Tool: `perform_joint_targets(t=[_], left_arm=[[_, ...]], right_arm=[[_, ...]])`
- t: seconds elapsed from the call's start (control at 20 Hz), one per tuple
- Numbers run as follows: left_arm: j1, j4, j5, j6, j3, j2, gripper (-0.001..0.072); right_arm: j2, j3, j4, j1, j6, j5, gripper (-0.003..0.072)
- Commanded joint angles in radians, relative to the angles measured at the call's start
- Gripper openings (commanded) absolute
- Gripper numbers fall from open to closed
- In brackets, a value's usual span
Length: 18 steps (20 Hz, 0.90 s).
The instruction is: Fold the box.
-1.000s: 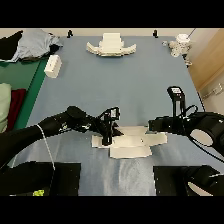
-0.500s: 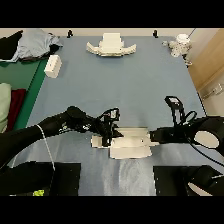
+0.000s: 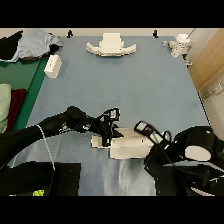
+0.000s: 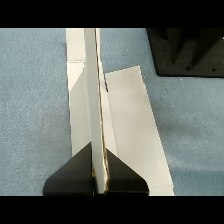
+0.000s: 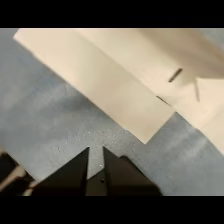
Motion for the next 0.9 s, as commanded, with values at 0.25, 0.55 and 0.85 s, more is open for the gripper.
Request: perform_joint_targets(t=[0.25, 0.55, 0.85], left_arm=[[0.000, 0.000, 0.000, 0.000, 0.000, 0.000, 0.0013], [-0.001, 0.000, 0.000, 0.000, 0.000, 0.000, 0.0013], [0.000, 0.000, 0.000, 0.000, 0.000, 0.000, 0.0014]], right_arm=[[-0.244, -0.019, -0.208, 0.173, -0.216, -0.205, 0.0695], [-0.324, -0.018, -0.328, 0.173, -0.104, -0.304, 0.0695], [-0.164, -0.018, -0.496, 0.173, 0.166, -0.264, 0.0694]])
